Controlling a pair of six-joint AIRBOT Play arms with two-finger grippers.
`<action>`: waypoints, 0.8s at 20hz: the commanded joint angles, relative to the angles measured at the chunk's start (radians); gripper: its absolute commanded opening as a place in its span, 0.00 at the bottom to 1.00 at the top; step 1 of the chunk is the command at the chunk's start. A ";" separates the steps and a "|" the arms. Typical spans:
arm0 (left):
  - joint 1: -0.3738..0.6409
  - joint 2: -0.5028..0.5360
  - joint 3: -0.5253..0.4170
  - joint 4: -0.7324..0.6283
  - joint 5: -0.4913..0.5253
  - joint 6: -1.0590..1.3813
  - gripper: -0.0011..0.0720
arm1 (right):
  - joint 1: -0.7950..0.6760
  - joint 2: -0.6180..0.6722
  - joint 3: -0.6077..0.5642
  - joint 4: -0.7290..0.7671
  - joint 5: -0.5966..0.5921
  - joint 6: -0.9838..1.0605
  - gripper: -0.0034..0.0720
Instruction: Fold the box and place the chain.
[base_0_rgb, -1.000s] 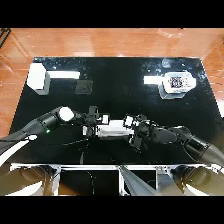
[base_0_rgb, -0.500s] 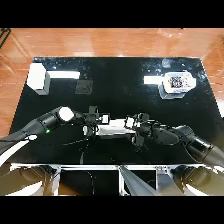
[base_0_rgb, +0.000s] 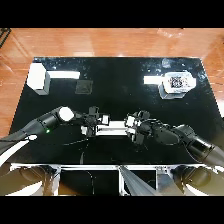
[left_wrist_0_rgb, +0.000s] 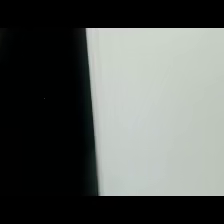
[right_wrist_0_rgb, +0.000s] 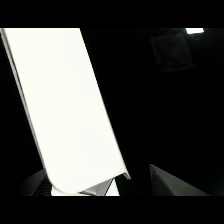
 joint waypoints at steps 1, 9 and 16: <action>0.000 0.001 0.001 0.000 0.000 0.000 0.05 | 0.000 0.000 0.001 0.006 -0.068 -0.001 0.97; 0.000 0.001 0.002 0.000 -0.004 0.000 0.05 | 0.000 -0.097 0.011 0.214 -0.068 -0.247 0.97; 0.000 0.001 0.002 0.000 -0.016 -0.050 0.05 | -0.060 -0.147 0.011 0.305 -0.106 -0.333 0.98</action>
